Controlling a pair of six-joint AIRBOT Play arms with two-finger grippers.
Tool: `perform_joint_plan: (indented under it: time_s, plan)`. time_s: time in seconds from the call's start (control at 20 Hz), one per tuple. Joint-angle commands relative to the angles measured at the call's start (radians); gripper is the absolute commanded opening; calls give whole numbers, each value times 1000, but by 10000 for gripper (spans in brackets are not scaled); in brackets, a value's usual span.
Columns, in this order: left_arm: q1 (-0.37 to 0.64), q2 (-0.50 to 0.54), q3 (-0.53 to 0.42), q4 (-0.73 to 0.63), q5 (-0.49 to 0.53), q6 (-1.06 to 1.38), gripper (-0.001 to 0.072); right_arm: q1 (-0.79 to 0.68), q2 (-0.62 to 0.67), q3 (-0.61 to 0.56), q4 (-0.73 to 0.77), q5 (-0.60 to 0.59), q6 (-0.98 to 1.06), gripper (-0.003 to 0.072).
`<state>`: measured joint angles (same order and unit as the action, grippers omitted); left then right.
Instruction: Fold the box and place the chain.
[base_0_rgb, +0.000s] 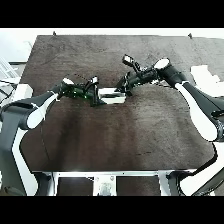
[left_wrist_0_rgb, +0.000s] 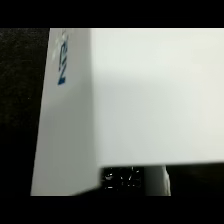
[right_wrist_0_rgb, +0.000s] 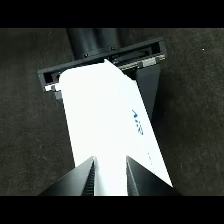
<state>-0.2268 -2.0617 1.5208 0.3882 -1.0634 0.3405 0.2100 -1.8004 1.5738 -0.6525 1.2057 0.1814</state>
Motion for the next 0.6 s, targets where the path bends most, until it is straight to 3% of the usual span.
perform_joint_plan:
  time_s: [0.0,0.55]
  plan:
    - [1,0,1,0,0,0,353,19,-10,1,-22,-12,-12,250]
    - [1,0,1,0,0,0,353,26,-24,1,-40,-1,-37,323]
